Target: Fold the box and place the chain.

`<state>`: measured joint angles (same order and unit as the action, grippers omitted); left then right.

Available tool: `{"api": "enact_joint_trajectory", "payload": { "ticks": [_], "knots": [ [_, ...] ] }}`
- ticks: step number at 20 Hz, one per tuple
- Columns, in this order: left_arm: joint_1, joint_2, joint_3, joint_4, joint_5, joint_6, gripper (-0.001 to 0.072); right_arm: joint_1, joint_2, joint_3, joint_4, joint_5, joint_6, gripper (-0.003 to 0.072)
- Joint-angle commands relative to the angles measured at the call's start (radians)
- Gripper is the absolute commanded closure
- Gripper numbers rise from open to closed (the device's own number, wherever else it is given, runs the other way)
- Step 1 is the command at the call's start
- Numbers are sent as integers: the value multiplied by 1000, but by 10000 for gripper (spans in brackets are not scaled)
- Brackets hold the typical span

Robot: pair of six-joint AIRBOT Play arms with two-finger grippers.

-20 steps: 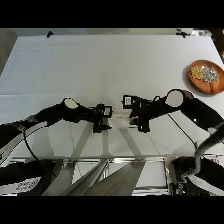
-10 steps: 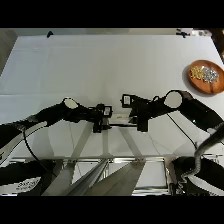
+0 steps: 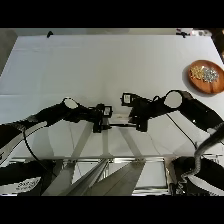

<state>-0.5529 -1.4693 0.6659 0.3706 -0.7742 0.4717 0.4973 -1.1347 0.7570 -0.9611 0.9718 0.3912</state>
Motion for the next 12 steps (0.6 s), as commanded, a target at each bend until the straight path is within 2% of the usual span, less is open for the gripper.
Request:
{"api": "enact_joint_trajectory", "payload": {
  "ticks": [1, 4, 12],
  "knots": [
    [1, 1, 0, 1, 0, 0, 332, 40, 0, -4, -5, -50, 6, 467],
    [1, 1, 0, 1, 0, 0, 332, 61, 0, -5, -11, -111, 31, 467],
    [1, 1, 0, 1, 0, 0, 332, 77, 0, -5, -56, -98, 77, 469]
  ]
}}
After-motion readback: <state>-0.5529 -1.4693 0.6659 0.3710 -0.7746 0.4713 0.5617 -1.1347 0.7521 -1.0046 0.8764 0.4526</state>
